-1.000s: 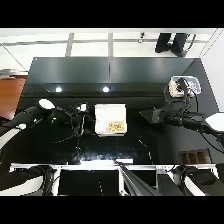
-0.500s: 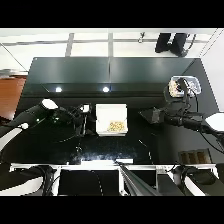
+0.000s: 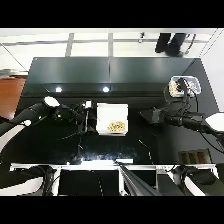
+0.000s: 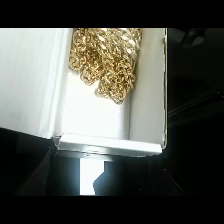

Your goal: Fold the box and place the chain.

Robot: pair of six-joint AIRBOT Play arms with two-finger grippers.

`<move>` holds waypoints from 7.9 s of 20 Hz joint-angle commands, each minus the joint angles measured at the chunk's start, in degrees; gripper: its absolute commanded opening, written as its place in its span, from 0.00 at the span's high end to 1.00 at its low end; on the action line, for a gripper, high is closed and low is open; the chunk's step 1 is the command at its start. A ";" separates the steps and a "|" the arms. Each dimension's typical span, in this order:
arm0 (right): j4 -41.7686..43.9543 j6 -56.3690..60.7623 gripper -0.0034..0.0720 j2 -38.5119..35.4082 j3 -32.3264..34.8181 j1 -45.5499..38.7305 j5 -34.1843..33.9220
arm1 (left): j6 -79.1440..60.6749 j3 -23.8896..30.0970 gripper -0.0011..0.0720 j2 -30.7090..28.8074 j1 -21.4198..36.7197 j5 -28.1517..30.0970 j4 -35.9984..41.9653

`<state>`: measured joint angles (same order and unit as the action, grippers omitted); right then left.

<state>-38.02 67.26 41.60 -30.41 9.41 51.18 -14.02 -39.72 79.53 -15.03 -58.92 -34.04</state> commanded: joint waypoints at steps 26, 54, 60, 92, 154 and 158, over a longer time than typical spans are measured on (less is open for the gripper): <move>0.00 0.02 0.03 -0.02 -0.02 0.00 0.22 | -0.50 -1.11 0.01 0.42 -2.36 -1.18 -1.22; -0.20 0.02 0.03 0.04 -0.02 0.00 -0.07 | 2.36 -1.42 0.29 1.11 -6.86 3.02 -4.68; -1.66 0.04 0.03 3.72 -2.01 0.00 -2.56 | 3.21 -1.42 0.29 1.18 -6.86 3.41 -4.70; -14.10 -32.61 0.03 37.57 -30.71 14.27 17.05 | 3.26 -1.42 0.29 1.18 -6.86 3.45 -4.72; -6.51 -46.88 0.33 31.30 -21.53 12.85 15.52 | 4.48 -1.40 0.29 1.31 -6.86 3.43 -4.98; -6.47 -46.86 0.56 31.30 -21.53 12.98 15.65 | 4.48 -1.40 0.29 1.31 -6.86 3.43 -4.98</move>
<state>-44.31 20.36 72.86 -51.96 22.13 66.83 -9.52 -41.17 80.79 -21.89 -55.51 -39.03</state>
